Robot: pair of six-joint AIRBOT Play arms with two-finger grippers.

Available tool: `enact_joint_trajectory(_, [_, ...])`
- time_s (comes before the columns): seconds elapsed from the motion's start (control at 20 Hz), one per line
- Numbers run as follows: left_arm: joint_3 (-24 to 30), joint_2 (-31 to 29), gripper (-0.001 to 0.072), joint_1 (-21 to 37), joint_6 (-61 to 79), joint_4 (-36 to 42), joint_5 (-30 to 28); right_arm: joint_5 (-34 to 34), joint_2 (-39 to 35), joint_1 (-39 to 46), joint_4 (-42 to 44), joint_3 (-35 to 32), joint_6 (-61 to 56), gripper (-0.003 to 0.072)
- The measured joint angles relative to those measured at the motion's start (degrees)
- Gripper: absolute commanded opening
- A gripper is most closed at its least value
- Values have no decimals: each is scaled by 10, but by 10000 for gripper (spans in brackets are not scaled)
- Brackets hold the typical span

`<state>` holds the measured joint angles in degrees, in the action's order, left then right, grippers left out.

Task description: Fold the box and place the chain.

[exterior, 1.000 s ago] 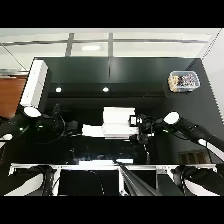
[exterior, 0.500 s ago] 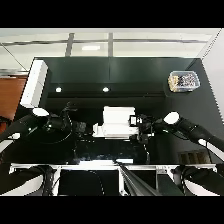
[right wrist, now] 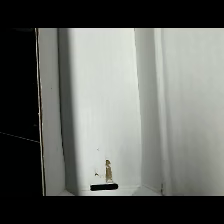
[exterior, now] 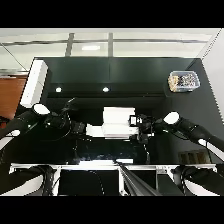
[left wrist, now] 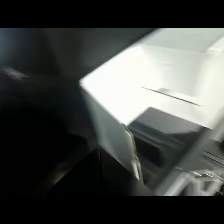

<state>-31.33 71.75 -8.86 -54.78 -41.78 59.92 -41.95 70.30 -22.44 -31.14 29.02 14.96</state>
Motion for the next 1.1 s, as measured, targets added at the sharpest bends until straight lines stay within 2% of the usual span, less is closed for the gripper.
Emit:
enact_joint_trajectory(0.25, [-6, 23, 23, -2, -41, -9, -21, 0, 0, 0, 0, 0, 0, 436])
enact_joint_trajectory(0.55, [-11, 63, 23, -25, 7, 88, -26, 0, 0, 0, 0, 0, 0, 436])
enact_joint_trajectory(0.8, [-39, 69, 36, -29, 54, 118, 13, 0, 0, 0, 0, 0, 0, 436])
enact_joint_trajectory(0.9, [-51, 70, 198, -30, 65, 120, 30, 0, 0, 0, 0, 0, 0, 436])
enact_joint_trajectory(0.95, [-57, 70, 371, -30, 69, 121, 40, 0, 0, 0, 0, 0, 0, 436])
enact_joint_trajectory(1.0, [-62, 70, 607, -30, 72, 121, 45, 0, 0, 0, 0, 0, 0, 436])
enact_joint_trajectory(1.05, [-67, 70, 716, -30, 74, 122, 53, 0, 0, 0, 0, 0, 0, 436])
enact_joint_trajectory(1.1, [-71, 70, 716, -30, 75, 122, 53, 0, 0, 0, 0, 0, 0, 436])
